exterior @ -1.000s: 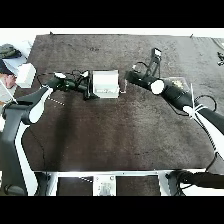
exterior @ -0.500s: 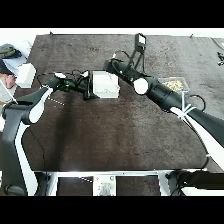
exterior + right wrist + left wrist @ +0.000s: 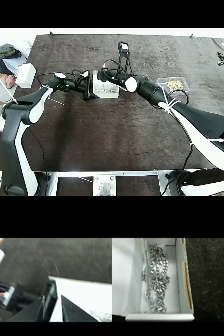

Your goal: Fold the box and place the chain.

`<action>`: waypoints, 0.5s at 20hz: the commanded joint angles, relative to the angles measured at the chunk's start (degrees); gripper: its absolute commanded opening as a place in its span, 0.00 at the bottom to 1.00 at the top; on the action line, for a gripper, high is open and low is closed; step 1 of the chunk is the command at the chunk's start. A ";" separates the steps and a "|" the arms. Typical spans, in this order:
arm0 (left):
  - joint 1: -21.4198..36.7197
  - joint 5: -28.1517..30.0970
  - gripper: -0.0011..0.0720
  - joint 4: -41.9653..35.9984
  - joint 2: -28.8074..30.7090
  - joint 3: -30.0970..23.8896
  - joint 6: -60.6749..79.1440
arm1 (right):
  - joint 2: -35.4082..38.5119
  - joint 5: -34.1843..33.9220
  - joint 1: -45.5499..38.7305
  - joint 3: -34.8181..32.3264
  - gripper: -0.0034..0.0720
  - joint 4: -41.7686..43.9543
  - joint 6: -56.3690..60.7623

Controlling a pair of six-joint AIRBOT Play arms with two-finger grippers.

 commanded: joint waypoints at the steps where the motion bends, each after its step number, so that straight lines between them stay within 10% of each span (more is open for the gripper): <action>1: 0.00 0.00 0.40 0.02 -0.02 -0.02 0.02 | 1.64 5.73 -3.74 -1.49 0.41 -4.39 0.02; 10: 0.00 -0.04 0.40 0.02 -0.02 -0.02 0.02 | 12.13 5.64 -21.07 -24.22 0.41 -6.71 7.91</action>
